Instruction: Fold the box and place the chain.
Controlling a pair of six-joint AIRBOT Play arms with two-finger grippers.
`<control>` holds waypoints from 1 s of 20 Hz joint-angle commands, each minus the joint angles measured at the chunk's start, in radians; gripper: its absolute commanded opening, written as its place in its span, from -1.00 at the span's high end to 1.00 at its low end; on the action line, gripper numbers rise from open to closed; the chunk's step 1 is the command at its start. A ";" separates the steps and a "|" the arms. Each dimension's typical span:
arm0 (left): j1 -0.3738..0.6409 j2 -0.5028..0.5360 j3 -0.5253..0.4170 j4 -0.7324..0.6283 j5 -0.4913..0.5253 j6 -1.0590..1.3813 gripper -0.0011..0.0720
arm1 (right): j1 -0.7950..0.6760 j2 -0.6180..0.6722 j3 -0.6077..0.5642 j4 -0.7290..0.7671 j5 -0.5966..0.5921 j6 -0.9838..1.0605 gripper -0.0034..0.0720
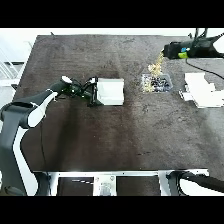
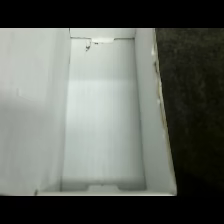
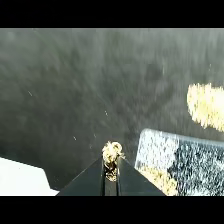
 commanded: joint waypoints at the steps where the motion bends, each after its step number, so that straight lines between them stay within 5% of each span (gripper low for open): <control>1: 0.001 0.000 0.000 0.000 0.000 0.000 -0.48 | 0.013 0.068 0.001 -0.009 -0.010 -0.011 0.87; 20: 0.001 0.000 0.000 0.000 0.000 0.000 -0.48 | 0.255 -0.031 -0.105 0.013 0.024 -0.026 0.87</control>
